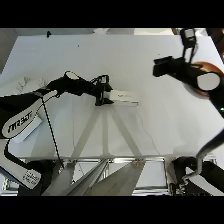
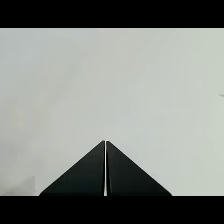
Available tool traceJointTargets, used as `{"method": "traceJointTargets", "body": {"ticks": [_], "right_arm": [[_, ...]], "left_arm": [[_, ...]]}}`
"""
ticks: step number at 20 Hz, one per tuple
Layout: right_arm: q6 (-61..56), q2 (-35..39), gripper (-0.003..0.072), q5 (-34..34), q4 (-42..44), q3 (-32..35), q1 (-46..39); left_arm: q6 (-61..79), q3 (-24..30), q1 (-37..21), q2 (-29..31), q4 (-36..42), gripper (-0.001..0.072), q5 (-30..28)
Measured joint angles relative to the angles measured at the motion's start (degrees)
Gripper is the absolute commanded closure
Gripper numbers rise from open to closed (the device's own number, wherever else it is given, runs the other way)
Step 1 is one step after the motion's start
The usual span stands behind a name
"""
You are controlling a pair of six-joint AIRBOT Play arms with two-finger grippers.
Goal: Fold the box and place the chain.
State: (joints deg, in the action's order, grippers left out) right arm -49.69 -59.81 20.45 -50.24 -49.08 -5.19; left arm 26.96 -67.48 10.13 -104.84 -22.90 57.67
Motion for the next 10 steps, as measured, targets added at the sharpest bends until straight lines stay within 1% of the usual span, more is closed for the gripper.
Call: {"method": "traceJointTargets", "body": {"ticks": [2, 5, 10], "right_arm": [[0.0, 0.5, 0.0677, 1.1, -0.9, 0.0, -5.6], [0.0, 0.9, 0.0677, 2.8, -1.6, 0.0, -11.8], [0.0, 1.1, 0.0677, 4.9, -2.0, 0.0, -16.1]], "left_arm": [[0.0, 0.0, 0.0, 0.0, 0.1, 0.0690, 0.0], [0.0, 0.0, 0.0, 0.0, 0.1, 0.0690, 0.0], [0.0, 0.0, 0.0, 0.0, 0.2, 0.0697, 0.0]]}}
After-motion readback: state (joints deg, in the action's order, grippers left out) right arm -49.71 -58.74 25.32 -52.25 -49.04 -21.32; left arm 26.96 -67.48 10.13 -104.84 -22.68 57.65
